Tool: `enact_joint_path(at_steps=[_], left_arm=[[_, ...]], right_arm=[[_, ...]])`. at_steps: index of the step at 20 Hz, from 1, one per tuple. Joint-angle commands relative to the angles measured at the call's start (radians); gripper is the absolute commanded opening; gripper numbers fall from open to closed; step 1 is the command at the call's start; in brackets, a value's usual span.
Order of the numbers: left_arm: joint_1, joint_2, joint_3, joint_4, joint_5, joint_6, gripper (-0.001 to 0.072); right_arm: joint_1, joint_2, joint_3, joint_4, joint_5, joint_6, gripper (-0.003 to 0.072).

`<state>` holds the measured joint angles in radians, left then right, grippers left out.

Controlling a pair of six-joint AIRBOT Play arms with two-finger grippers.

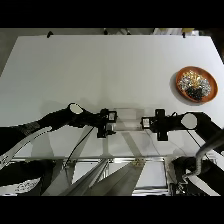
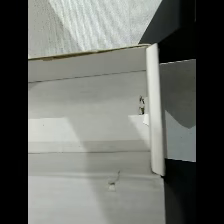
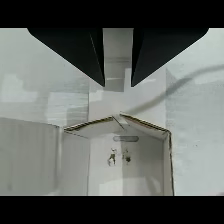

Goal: Fold the box and place the chain.

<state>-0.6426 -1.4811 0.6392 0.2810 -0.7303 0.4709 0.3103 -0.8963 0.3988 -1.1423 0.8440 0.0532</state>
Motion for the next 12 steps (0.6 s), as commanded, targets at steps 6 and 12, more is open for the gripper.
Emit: enact_joint_path(at_steps=[6, 12], left_arm=[[0.000, 0.001, 0.000, 0.000, 0.000, 0.000, 0.0334], [0.000, 0.001, 0.000, 0.000, 0.000, 0.000, 0.0334]], right_arm=[[0.008, -0.004, -0.019, 0.167, 0.004, -0.146, 0.0145], [0.008, -0.004, -0.023, 0.257, 0.004, -0.174, 0.0094]])
